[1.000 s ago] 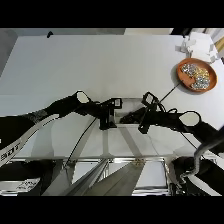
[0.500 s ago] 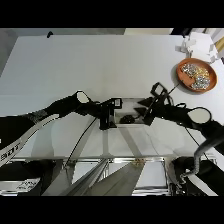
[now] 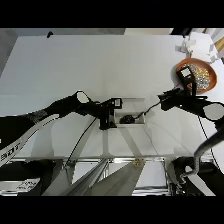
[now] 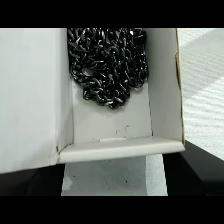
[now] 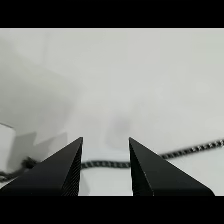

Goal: Fold the box and place the chain.

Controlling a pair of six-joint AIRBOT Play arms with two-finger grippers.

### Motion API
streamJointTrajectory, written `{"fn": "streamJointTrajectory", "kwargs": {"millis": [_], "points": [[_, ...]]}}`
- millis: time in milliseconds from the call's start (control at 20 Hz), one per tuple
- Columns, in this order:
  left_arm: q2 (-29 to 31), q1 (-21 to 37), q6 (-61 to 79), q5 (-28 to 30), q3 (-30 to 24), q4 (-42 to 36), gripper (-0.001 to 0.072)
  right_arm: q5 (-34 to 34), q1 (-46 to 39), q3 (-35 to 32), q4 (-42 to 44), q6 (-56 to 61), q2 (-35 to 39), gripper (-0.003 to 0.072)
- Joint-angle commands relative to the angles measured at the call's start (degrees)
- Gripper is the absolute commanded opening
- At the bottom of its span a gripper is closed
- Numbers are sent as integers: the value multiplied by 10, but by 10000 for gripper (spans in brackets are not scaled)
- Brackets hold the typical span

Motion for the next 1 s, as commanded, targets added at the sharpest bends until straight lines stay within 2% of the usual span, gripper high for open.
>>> {"fn": "streamJointTrajectory", "kwargs": {"millis": [0,700,850,950], "points": [[0,0,0,13,0,0,203,-6,-5,2,-84,80,-21,311],[0,0,0,13,0,0,203,-61,-5,2,-90,122,-154,303],[0,0,0,13,0,0,203,-49,-5,12,-91,128,-170,287],[0,0,0,13,0,0,203,-13,-5,48,-113,146,-184,288]]}}
